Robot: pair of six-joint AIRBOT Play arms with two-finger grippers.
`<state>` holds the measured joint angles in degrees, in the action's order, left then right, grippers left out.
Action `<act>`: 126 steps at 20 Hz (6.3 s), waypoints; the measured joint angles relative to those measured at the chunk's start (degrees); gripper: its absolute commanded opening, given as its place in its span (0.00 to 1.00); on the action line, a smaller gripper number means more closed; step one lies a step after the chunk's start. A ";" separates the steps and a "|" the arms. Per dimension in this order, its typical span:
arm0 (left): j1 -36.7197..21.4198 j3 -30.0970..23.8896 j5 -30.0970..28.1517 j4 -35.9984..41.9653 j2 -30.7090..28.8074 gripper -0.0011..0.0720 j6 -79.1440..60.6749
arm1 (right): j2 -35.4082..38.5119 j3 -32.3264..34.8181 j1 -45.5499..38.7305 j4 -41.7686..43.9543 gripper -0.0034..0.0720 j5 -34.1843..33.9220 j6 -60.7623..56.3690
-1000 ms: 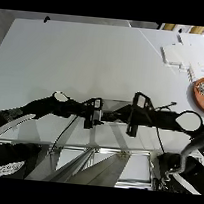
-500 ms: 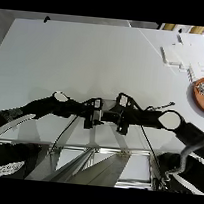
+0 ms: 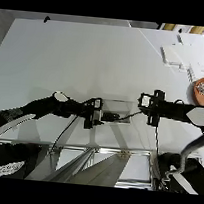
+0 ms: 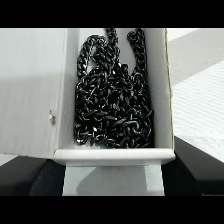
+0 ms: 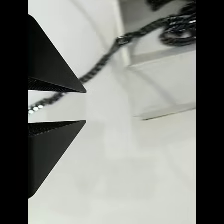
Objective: Fold the box and place the chain.
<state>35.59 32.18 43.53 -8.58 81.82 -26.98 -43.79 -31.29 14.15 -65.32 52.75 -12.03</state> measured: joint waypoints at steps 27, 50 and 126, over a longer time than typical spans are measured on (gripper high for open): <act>0.00 0.00 0.02 0.00 0.00 0.30 0.00 | -20.79 0.20 -2.56 -0.52 0.31 -4.04 20.39; 0.00 0.00 0.04 0.02 0.00 0.30 0.00 | 2.89 0.26 -1.51 20.11 0.06 11.96 14.80; 0.00 0.00 0.04 0.00 0.00 0.30 0.02 | -7.04 -1.22 16.79 20.46 0.32 -5.79 -10.03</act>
<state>35.59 32.18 43.57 -8.58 81.82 -26.96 -50.83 -32.51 30.94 -44.86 46.96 -22.06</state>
